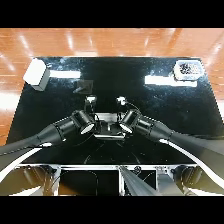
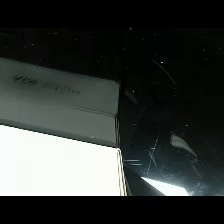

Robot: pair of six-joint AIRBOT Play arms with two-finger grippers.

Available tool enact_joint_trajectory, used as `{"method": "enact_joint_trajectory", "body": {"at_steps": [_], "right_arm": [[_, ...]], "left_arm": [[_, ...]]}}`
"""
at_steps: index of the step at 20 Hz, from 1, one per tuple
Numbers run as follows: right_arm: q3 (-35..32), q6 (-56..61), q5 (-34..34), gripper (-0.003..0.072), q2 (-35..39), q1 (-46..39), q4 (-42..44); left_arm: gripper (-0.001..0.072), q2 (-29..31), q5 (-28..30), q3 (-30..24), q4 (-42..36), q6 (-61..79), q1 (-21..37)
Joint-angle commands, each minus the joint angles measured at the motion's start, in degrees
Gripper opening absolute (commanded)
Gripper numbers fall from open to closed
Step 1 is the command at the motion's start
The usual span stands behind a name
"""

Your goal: Fold the box and place the chain.

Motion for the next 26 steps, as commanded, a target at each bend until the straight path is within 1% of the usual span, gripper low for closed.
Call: {"method": "enact_joint_trajectory", "body": {"at_steps": [1,4,5,11,12,13,14,15,20,26], "right_arm": [[-0.04,-0.66,-0.09,0.0282,-0.37,0.0,0.39],[-0.04,-2.67,-0.31,0.0058,-0.37,0.0,1.27],[-0.04,-3.02,-0.33,0.0044,-0.37,0.0,1.27],[0.04,-4.11,-0.33,0.0046,-0.35,0.0,2.73],[0.13,-4.11,-0.28,0.0066,-0.33,0.0,2.95],[0.24,-4.17,-0.17,0.0372,-0.28,0.0,2.95],[0.28,-4.83,-0.09,0.055,-0.17,0.0,3.02],[0.37,-5.16,0.39,0.0537,-0.09,0.0,2.99],[1.07,-5.81,1.99,0.0537,0.42,0.0,2.95],[1.07,-5.73,3.56,0.0536,3.65,0.0,2.93]], "left_arm": [[0.0022,-0.02,0.09,0.04,-0.07,0.0,-0.02],[0.0022,-0.02,0.11,0.04,-0.07,0.0,-0.02],[0.0022,-0.02,0.11,0.04,-0.09,0.0,-0.02],[0.0022,-0.02,0.09,0.04,-0.07,0.0,-0.02],[0.0022,-0.02,0.09,0.04,-0.07,0.02,-0.02],[0.0022,-0.02,0.07,0.04,-0.07,0.0,-0.02],[0.0022,-0.02,0.07,0.04,-0.07,0.0,-0.02],[0.0022,-0.02,0.04,0.04,-0.09,0.02,-0.02],[0.0022,-0.02,0.04,0.04,-0.09,0.0,-0.02],[0.0022,-0.02,0.04,0.04,-0.09,0.0,-0.02]]}}
